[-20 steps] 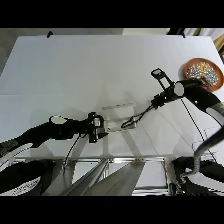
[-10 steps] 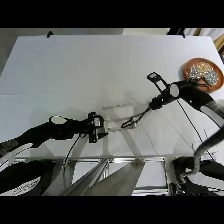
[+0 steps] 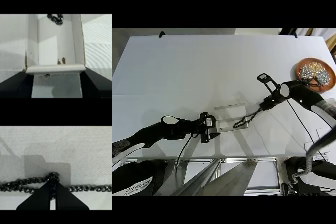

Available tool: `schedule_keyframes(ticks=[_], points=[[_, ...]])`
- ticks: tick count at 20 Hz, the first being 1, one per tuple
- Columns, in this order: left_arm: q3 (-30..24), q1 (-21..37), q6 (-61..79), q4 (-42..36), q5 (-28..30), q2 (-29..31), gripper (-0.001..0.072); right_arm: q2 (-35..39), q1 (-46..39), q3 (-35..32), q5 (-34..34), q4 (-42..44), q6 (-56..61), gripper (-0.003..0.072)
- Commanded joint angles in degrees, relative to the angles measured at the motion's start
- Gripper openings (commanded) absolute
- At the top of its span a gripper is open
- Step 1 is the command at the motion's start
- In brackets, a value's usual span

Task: Fold the box and place the chain.

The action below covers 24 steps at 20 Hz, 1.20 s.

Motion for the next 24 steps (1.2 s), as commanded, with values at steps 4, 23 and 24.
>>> schedule_keyframes(ticks=[4, 23, 24], points=[[0.0, 0.0, 0.0, 0.0, 0.0, 0.0, 0.0137, 0.6, 0.0, 0.0, 0.4, -0.9, 0.2, 0.0020], [0.0, 0.0, 0.0, 0.0, 0.0, 0.0, 0.0137, 38.4, 1.7, 0.0, 12.7, 30.2, -10.8, 0.0020], [0.0, 0.0, 0.0, 0.0, 0.0, 0.0, 0.0137, 39.6, 3.0, 0.0, 12.9, 33.3, -11.7, 0.0020]])
